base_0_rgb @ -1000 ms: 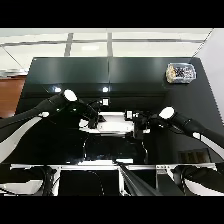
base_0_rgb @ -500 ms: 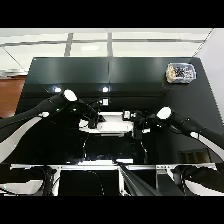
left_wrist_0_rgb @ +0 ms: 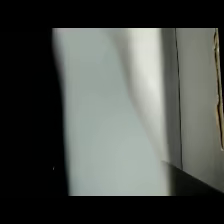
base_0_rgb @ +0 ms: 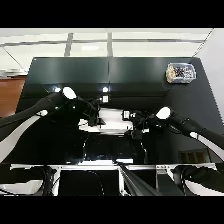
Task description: Fold the box and place the chain.
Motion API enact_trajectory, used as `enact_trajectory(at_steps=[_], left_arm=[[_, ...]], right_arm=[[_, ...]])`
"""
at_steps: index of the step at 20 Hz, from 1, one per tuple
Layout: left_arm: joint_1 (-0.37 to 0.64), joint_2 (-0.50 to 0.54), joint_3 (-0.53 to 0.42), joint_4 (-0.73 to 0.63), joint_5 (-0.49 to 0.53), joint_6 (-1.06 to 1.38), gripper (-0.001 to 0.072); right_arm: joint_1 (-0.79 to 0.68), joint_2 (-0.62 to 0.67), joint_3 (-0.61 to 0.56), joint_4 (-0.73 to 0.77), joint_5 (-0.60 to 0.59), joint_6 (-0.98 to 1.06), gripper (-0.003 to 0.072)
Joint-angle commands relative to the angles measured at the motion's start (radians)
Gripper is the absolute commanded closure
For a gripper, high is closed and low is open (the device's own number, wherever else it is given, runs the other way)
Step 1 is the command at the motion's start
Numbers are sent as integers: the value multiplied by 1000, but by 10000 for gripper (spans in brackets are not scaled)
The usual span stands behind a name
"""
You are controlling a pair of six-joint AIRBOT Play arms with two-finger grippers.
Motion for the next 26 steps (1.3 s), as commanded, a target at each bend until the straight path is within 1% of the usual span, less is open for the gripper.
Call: enact_trajectory(at_steps=[1, 3, 4, 5, 6, 7, 8, 9, 10, 11, 12, 13, 14, 15, 17, 18, 20, 21, 22, 24, 26], left_arm=[[38, 57, 61, 72, -38, -164, 60], [80, 111, 106, 153, -117, -351, 61], [102, 135, 122, 190, -174, -427, 68], [128, 160, 134, 219, -233, -499, 92], [151, 179, 137, 230, -297, -580, 99], [175, 191, 137, 229, -371, -678, 266], [191, 192, 136, 228, -464, -772, 572], [196, 190, 127, 215, -550, -816, 685], [194, 190, 98, 164, -613, -837, 685], [183, 190, 58, 84, -632, -841, 686], [163, 190, 4, -8, -616, -837, 686], [136, 190, -46, -75, -567, -823, 686], [104, 190, -89, -130, -483, -787, 686], [79, 190, -111, -188, -371, -753, 686], [48, 190, -116, -328, -111, -741, 685], [43, 190, -113, -366, 6, -686, 685], [35, 187, -111, -330, 181, -657, 685], [35, 180, -111, -287, 207, -657, 685], [35, 167, -111, -222, 200, -665, 685], [34, 124, -111, -121, 140, -741, 685], [34, 75, -111, -100, 74, -763, 685]], right_arm=[[0, 0, 0, 0, -1, 2, 211], [0, 0, 0, 0, -1, 2, 212], [0, 0, 0, 0, -1, 2, 211], [0, 0, 0, 0, -1, 2, 212], [0, 0, 0, -1, -1, 2, 212], [0, 0, 0, 0, -1, 2, 212], [0, 0, 0, 0, -1, 2, 213], [0, 0, 0, 0, -1, 2, 213], [0, 0, 0, 0, -1, 2, 214], [0, 0, 0, -1, -1, 2, 218], [0, 0, 0, -1, 0, 1, 422], [0, 0, 0, -1, -1, 2, 563], [0, 0, 0, -1, -1, 2, 559], [0, 0, 0, 0, -1, 2, 560], [0, 0, 0, 0, -1, 2, 560], [0, 0, 0, 0, -1, 2, 560], [0, 0, 0, 0, -1, 2, 560], [0, 0, 0, 0, -1, 2, 560], [0, 0, 0, 0, -1, 2, 560], [0, 0, 0, 0, -2, 2, 560], [0, 0, 0, 3, -13, 10, 560]])
